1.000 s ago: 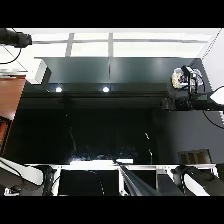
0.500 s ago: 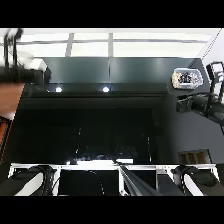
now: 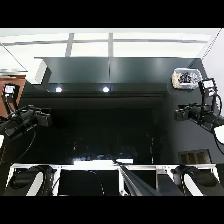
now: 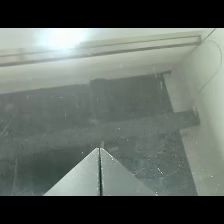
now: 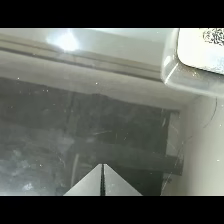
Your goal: Fold the box and place the chain.
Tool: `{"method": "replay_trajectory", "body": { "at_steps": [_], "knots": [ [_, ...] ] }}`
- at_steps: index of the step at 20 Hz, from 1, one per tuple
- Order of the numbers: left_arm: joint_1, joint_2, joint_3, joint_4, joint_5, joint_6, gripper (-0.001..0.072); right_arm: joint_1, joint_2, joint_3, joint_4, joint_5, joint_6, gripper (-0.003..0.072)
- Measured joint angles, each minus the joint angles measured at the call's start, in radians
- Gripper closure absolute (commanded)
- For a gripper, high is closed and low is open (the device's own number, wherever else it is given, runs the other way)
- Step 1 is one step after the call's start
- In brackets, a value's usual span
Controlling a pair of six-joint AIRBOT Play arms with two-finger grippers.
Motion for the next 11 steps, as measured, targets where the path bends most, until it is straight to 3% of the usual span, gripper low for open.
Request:
{"method": "replay_trajectory", "body": {
  "at_steps": [11],
  "knots": [
    [0.005,0.026,-0.023,-0.003,0.013,0.0,0.0683,-0.002,0.0,-0.006,0.002,0.0,0.0,0.0671]
  ]
}}
